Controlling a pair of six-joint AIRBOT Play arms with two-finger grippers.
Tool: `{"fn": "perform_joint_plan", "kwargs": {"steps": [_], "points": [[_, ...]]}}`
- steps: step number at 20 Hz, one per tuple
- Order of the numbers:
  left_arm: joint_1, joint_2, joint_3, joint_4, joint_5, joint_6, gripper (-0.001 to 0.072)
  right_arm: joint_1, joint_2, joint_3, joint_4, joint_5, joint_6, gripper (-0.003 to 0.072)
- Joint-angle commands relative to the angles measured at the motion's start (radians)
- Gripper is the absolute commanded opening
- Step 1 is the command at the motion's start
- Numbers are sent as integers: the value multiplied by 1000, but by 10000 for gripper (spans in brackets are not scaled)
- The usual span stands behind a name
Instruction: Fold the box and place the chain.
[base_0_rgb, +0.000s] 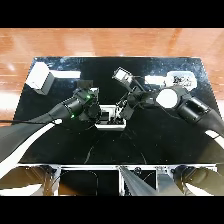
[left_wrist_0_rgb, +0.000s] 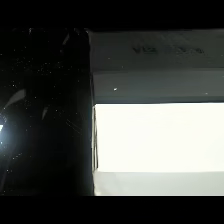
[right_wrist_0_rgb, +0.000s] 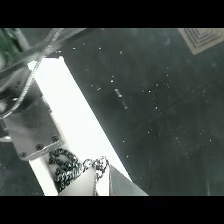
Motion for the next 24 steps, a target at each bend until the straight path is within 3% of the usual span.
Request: {"fn": "perform_joint_plan", "kwargs": {"steps": [1,3,5,12,17,18,19,20,22,24], "points": [[0,0,0,0,1,0,21,-21,43,4,-60,114,18,12],[0,0,0,1,1,0,21,-78,66,-4,-51,210,19,27],[0,0,0,1,0,0,21,-107,82,-24,-32,205,24,26],[0,0,0,1,0,0,21,-102,-6,-104,224,75,-46,18],[0,0,0,0,0,0,21,-48,-49,-104,223,22,-64,18],[0,0,0,0,0,0,21,-47,-53,-104,219,22,-62,73],[0,0,0,0,0,0,21,-47,-53,-104,213,25,-60,345],[0,0,0,0,0,0,21,-47,-53,-104,204,32,-60,568],[0,0,0,1,0,0,21,-56,-51,-102,190,80,-34,565],[0,0,3,1,-2,0,21,-104,-38,-102,189,203,2,565]]}}
